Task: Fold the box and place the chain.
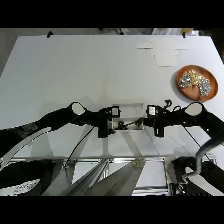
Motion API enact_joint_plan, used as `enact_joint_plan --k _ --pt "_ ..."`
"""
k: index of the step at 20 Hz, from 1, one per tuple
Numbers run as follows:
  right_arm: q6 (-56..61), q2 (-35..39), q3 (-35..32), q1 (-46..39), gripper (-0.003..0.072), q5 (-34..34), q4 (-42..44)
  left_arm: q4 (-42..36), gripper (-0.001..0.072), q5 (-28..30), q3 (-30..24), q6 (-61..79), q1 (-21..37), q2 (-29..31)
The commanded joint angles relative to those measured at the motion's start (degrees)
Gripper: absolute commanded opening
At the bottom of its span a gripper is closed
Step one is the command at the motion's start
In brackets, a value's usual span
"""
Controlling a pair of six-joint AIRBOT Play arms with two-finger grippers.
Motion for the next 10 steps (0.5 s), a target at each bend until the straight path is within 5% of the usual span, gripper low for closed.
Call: enact_joint_plan --k 1,6,10 --pt "8.63 2.21 -0.02 -0.20 0.0017 -1.73 -10.67 0.00 0.0254 0.04 -0.04 0.02 -0.02 0.00" --pt "16.65 9.70 0.09 -2.78 0.0016 -1.70 -16.61 0.00 0.0254 0.04 -0.04 0.02 -0.02 0.00" --pt "21.49 14.60 2.29 -2.78 0.0016 0.61 -8.24 0.00 0.0253 0.02 -0.04 0.02 -0.02 0.00"
